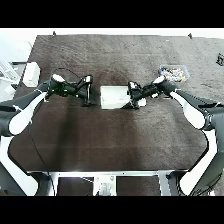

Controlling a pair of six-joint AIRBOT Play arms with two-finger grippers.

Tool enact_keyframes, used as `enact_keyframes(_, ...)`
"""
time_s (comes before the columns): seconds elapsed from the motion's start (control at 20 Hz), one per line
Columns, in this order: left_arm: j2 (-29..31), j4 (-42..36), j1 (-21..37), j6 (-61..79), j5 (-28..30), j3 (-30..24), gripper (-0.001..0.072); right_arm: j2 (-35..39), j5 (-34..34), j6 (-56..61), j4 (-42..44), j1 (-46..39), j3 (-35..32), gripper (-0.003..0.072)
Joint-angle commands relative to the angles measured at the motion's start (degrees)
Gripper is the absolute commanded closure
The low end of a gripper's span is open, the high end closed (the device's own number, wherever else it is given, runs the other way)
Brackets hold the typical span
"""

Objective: Fold the box and place the chain.

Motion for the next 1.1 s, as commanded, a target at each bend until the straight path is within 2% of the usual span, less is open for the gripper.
enact_keyframes(0.0, -0.3, -0.7, 0.0, 2.4, -2.8, 0.0, -0.0011, 0.0, 0.0, 0.0, 0.0, 0.0, 0.0, 0.0097)
enact_keyframes(0.15, -1.0, -1.3, 0.0, 4.3, -4.8, 0.0, -0.0011, 0.0, 0.0, 0.0, 0.0, 0.0, 0.0, 0.0097)
enact_keyframes(0.7, -1.0, -4.1, -0.6, 4.9, -3.5, 0.0, -0.0011, 0.0, 0.0, 0.0, 0.0, 0.0, 0.0, 0.0097)
enact_keyframes(1.05, -1.0, -4.4, -2.1, 4.7, -0.6, 0.0, -0.0011, 0.0, 0.0, 0.0, 0.0, 0.0, 0.0, 0.0097)
